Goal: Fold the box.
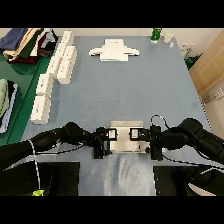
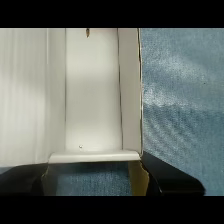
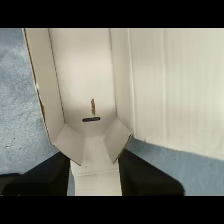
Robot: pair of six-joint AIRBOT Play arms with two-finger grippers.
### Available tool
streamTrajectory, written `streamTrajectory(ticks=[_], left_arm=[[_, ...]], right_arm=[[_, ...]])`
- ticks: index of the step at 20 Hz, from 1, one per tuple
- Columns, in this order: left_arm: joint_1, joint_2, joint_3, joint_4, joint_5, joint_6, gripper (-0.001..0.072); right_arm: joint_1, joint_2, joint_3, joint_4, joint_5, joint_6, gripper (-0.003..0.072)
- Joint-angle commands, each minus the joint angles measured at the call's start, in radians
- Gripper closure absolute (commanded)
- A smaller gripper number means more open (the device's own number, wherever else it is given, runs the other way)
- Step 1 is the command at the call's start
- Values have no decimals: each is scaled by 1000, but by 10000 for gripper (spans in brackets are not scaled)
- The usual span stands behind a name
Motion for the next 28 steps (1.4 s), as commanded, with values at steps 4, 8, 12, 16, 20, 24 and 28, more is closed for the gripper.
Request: streamTrajectory(ticks=[4,8,12,16,20,24,28], left_arm=[[0,0,1,0,0,0,310],[0,0,1,0,0,0,311],[0,0,1,0,0,0,311],[0,0,1,0,0,0,311],[0,0,1,0,0,0,311],[0,0,1,0,0,0,311],[0,0,1,0,0,0,310]], right_arm=[[41,-20,-1,23,94,-11,569],[41,-20,-1,68,114,-37,600],[41,-31,-1,80,115,-45,230],[41,-49,-1,80,105,-45,152],[40,-48,0,75,54,-18,186],[40,8,11,-132,-48,324,670],[14,141,29,-456,-212,787,682]])
